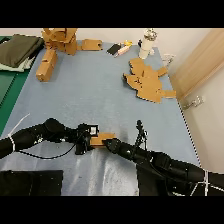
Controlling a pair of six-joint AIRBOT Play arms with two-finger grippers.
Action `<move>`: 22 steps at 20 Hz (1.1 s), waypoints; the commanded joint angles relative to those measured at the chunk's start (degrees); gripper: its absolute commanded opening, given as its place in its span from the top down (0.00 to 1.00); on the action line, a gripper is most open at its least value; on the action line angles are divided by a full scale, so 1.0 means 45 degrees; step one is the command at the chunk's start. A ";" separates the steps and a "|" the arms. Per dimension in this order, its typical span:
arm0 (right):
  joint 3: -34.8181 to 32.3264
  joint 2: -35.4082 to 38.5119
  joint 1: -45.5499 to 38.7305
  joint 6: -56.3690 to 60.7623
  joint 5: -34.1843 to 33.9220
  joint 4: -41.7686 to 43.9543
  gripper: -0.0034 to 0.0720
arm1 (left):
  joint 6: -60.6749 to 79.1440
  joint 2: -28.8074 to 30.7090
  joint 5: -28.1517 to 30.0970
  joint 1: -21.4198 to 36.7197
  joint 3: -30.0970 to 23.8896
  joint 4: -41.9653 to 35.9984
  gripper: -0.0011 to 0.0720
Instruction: Fold the box.
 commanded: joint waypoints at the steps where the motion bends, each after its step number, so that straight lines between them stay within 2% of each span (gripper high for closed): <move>1: -0.0015 -0.0117 -0.0029 0.0053 -0.0855 0.0005 0.95 | 0.0000 0.0005 0.0000 0.0000 -0.0010 0.0005 0.29; 4: -0.0015 -0.0452 -0.0029 0.0053 -0.1263 -0.0107 0.95 | 0.0000 0.0005 0.0000 0.0000 -0.0010 0.0005 0.29; 12: 0.0068 -0.0631 -0.0039 -0.0112 -0.1044 -0.0583 0.95 | 0.0000 0.0005 0.0000 0.0000 -0.0010 0.0005 0.29; 18: 0.1044 0.0355 0.0049 -0.0180 -0.1447 -0.1477 0.95 | 0.0000 0.0005 0.0000 0.0000 -0.0010 0.0005 0.29; 22: 0.1511 0.0180 0.0126 -0.0170 -0.2030 -0.1753 0.95 | 0.0000 0.0005 0.0000 0.0000 -0.0010 0.0000 0.29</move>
